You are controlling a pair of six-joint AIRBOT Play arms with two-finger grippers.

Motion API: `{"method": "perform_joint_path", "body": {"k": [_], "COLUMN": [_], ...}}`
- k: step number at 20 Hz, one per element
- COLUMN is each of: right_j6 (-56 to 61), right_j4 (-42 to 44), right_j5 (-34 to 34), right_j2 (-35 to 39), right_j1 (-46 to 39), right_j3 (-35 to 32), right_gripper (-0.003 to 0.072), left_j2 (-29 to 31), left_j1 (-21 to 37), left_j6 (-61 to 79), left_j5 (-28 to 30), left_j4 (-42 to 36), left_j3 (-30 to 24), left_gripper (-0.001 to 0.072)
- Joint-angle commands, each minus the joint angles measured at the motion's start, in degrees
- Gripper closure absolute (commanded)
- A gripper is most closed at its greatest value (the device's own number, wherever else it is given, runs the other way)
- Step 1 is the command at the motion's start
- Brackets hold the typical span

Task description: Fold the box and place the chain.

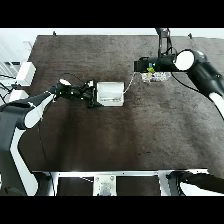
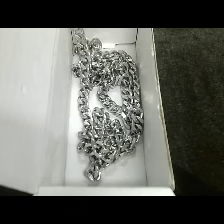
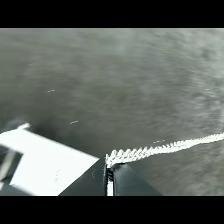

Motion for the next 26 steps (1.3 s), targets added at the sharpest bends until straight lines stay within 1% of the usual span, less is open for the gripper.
{"method": "perform_joint_path", "body": {"k": [1, 4, 7, 9, 12, 18, 23, 26], "right_j6": [5.38, 8.59, 10.84, 12.35, 15.19, 16.90, 17.73, 18.40], "right_j4": [-5.95, -8.90, -8.92, -8.94, -8.92, -8.87, -8.87, -8.63], "right_j5": [0.68, -1.81, -3.63, -5.81, -7.08, -8.31, -8.22, -11.91], "right_j2": [8.70, 11.04, 11.19, 10.49, 7.82, 2.19, 1.66, 0.13], "right_j1": [6.78, 11.43, 14.47, 16.57, 18.27, 18.80, 18.80, 18.80], "right_j3": [-2.23, -2.23, -2.12, -2.16, -2.21, -3.69, -4.70, -7.26], "right_gripper": [0.0682, 0.0682, 0.0683, 0.0682, 0.0682, 0.0682, 0.0682, 0.0683], "left_j2": [0.00, 0.00, 0.00, 0.00, 0.00, 0.00, 0.00, 0.00], "left_j1": [0.07, 0.07, 0.07, 0.07, 0.07, 0.07, 0.07, 0.07], "left_j6": [0.02, 0.00, 0.00, 0.00, 0.02, 0.02, 0.00, 0.02], "left_j5": [-0.02, -0.02, 0.00, -0.02, 0.00, 0.00, -0.02, 0.00], "left_j4": [0.00, 0.00, 0.00, 0.00, 0.00, 0.00, 0.00, 0.00], "left_j3": [-0.02, -0.02, -0.02, -0.02, -0.02, -0.02, -0.02, -0.02], "left_gripper": [0.0361, 0.0361, 0.0361, 0.0361, 0.0361, 0.0361, 0.0361, 0.0361]}}
